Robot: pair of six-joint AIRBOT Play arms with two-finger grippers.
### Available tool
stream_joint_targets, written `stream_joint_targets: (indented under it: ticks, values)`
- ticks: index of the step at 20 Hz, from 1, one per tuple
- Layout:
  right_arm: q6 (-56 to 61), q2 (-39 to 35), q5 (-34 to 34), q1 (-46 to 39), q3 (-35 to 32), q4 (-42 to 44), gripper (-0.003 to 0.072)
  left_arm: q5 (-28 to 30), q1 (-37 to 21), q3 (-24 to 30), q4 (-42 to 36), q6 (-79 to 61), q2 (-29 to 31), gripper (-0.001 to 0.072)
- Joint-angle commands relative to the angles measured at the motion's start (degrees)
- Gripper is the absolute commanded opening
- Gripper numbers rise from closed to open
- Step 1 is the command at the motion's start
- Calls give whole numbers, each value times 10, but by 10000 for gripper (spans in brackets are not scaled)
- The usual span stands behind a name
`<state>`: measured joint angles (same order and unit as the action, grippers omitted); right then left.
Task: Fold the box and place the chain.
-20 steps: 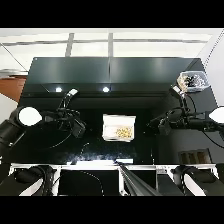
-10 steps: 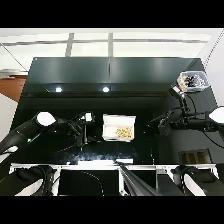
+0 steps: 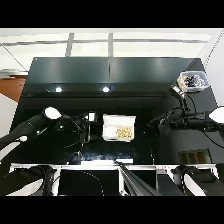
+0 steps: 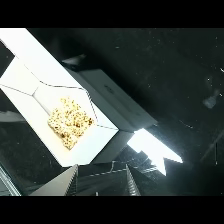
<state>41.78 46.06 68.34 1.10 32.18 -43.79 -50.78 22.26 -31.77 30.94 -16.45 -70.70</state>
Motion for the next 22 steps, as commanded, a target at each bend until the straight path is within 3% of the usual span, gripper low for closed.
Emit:
stream_joint_targets:
  ticks: [1,5,22]
  values:
    - [0,0,0,0,0,0,366,-21,7,-21,-17,-8,-26,700]
    - [0,0,0,0,0,0,366,-8,44,-26,-1,-10,-39,701]
    - [0,0,-5,0,0,0,366,24,64,-25,-19,18,-40,705]
